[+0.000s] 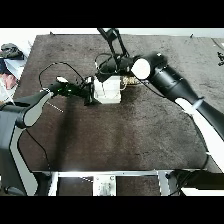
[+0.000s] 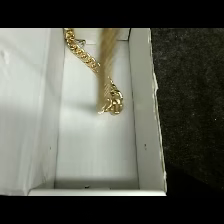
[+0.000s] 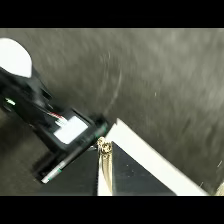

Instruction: Fold the box and place the chain.

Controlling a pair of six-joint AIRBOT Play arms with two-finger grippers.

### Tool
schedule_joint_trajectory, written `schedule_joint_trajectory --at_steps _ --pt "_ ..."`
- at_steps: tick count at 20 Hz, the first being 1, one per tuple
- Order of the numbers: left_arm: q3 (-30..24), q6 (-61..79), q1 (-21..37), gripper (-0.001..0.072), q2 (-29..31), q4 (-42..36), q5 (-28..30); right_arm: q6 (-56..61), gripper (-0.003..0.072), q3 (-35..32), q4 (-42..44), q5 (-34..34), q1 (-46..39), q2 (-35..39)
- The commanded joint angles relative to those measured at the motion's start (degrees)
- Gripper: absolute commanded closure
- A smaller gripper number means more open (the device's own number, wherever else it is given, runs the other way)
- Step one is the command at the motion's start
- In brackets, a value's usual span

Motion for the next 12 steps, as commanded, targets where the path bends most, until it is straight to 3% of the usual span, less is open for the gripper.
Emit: schedule_joint_trajectory --at_steps 1,4,7,9,12 --pt "0.0 0.0 0.0 0.0365 0.0 0.0 0.0 4.7 0.0361 -2.4 -2.2 -0.3 -2.9 -5.1" --pt "0.0 0.0 0.0 0.0365 0.0 0.0 0.0 8.7 0.0386 -3.0 -2.4 3.8 -8.1 -7.2" --pt "0.0 0.0 0.0 0.0364 0.0 0.0 0.0 17.8 0.0384 -8.5 -2.3 1.1 -15.1 -7.2" --pt "0.0 0.0 0.0 0.0365 0.0 0.0 0.0 19.8 0.024 -12.6 2.3 -3.2 -19.0 -7.5" --pt "0.0 0.0 0.0 0.0364 0.0 0.0 0.0 16.0 0.0241 -13.6 13.8 -7.8 -22.1 -11.0"
